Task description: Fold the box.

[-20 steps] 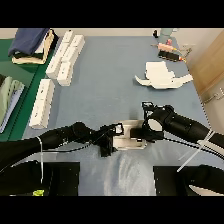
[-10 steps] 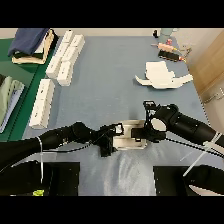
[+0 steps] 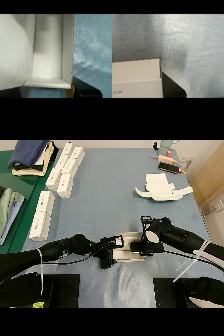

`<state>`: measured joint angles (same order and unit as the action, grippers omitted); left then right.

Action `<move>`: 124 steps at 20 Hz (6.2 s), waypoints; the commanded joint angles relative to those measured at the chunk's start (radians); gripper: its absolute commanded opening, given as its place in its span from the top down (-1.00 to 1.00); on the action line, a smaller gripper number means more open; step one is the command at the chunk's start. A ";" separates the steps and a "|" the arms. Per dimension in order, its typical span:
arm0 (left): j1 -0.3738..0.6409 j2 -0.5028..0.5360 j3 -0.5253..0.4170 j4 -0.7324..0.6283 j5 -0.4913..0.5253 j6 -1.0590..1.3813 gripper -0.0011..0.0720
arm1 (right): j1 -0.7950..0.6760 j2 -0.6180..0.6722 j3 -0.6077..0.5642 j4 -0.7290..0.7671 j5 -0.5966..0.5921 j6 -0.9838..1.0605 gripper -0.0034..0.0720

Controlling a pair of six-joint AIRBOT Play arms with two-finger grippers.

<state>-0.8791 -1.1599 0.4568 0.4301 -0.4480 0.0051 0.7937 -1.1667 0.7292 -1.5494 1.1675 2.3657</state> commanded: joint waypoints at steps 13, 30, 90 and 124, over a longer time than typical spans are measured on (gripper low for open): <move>0.000 0.000 0.001 -0.003 0.000 -0.002 -0.19 | -0.033 0.157 0.001 0.031 0.090 -0.122 0.05; 0.000 0.000 0.001 -0.003 0.000 -0.002 -0.19 | -0.878 -0.125 0.001 1.036 0.217 -1.090 0.90; 0.000 0.000 0.001 -0.003 0.000 -0.002 -0.19 | 0.019 0.420 -0.313 0.449 -0.460 -1.967 -0.54; 0.000 0.000 0.001 -0.003 0.000 -0.003 -0.19 | 0.019 0.560 -0.333 0.326 -0.539 -1.994 -0.53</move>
<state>-0.8791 -1.1599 0.4568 0.4255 -0.4477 0.0013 0.8127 -0.6327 0.3946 -1.2201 0.6384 0.3717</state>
